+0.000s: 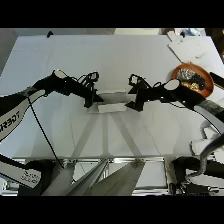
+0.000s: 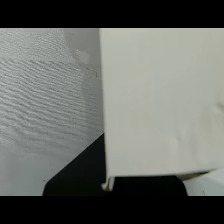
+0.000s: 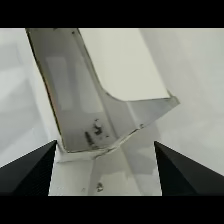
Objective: Fold the box and place the chain.
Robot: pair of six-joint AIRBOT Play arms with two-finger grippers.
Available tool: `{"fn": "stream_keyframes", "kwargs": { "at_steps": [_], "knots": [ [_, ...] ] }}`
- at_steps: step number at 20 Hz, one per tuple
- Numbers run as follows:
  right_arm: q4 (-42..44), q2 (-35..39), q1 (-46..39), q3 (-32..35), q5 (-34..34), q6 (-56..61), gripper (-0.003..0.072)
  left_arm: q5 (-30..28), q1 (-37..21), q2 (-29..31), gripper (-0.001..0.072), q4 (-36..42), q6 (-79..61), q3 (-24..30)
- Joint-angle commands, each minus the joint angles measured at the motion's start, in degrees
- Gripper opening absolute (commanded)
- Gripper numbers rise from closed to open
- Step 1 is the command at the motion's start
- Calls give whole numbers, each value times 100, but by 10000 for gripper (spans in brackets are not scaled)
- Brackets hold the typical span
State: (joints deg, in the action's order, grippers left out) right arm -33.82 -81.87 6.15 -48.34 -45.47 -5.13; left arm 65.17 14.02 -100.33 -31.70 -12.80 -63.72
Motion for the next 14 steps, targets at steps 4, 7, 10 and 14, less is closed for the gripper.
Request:
{"fn": "stream_keyframes", "kwargs": {
  "at_steps": [4,7,10,14],
  "knots": [
    [-48,-542,-52,-278,-573,-140,693,2,2,0,12,0,0,2],
    [-48,-831,-52,-570,-691,-127,693,2,2,0,12,0,0,2],
    [-46,-931,-52,-737,-1014,-284,693,4,2,0,12,0,0,2],
    [-24,-1091,-164,-785,-1445,-400,693,4,2,0,12,0,0,2]
  ]
}}
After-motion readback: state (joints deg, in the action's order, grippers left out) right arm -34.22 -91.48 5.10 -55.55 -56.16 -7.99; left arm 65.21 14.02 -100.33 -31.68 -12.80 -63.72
